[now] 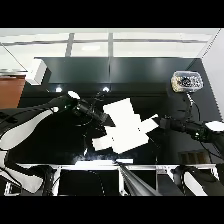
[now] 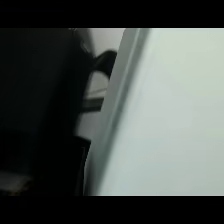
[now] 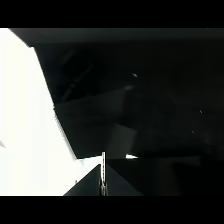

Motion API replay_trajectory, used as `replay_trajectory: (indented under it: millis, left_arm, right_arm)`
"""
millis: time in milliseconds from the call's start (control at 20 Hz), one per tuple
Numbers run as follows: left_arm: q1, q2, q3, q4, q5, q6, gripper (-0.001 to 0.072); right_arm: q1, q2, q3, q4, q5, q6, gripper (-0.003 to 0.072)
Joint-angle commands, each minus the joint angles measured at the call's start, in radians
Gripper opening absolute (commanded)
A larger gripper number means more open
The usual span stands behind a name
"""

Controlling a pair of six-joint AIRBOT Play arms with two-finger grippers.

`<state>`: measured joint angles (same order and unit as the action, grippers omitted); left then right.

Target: Fold the box and place the chain.

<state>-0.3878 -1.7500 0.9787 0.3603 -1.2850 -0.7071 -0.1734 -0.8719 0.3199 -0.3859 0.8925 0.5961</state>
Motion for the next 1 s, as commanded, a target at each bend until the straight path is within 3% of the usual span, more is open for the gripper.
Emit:
replay_trajectory:
  millis: [0, 50, 100, 150, 200, 400, 500, 750, 950]
  left_arm:
    - [-0.003, -0.005, 0.024, 0.058, -0.013, 0.005, 0.0101]
    - [-0.003, -0.005, 0.031, 0.059, -0.024, 0.017, 0.0083]
    - [-0.003, -0.005, 0.039, 0.058, -0.042, 0.052, 0.0025]
    - [-0.003, -0.004, 0.05, 0.059, -0.056, 0.057, 0.0025]
    - [-0.003, -0.001, 0.063, 0.059, -0.062, 0.058, 0.0024]
    - [-0.008, 0.063, 0.09, 0.076, -0.037, 0.122, 0.0023]
    - [-0.03, 0.127, 0.09, 0.151, 0.034, 0.135, 0.0022]
    - [-0.205, 0.211, 0.088, 0.473, 0.322, 0.285, 0.0024]
    - [-0.251, 0.193, 0.088, 0.495, 0.367, 0.397, 0.0023]
  right_arm:
    - [0.0, 0.001, 0.007, -0.075, -0.008, 0.001, 0.001]
    - [0.0, 0.001, 0.021, -0.104, -0.007, 0.001, 0.0012]
    - [0.0, 0.001, 0.041, -0.13, -0.005, 0.001, 0.0083]
    - [0.0, 0.001, 0.071, -0.159, 0.003, 0.001, 0.0375]
    - [0.0, 0.001, 0.108, -0.18, 0.016, 0.0, 0.062]
    - [0.001, 0.001, 0.314, -0.3, 0.144, -0.109, 0.0633]
    - [0.001, 0.001, 0.377, -0.35, 0.242, -0.221, 0.0633]
    - [0.097, 0.0, 0.382, -0.425, 0.275, -0.283, 0.0633]
    - [0.168, 0.0, 0.369, -0.502, 0.222, -0.286, 0.0633]
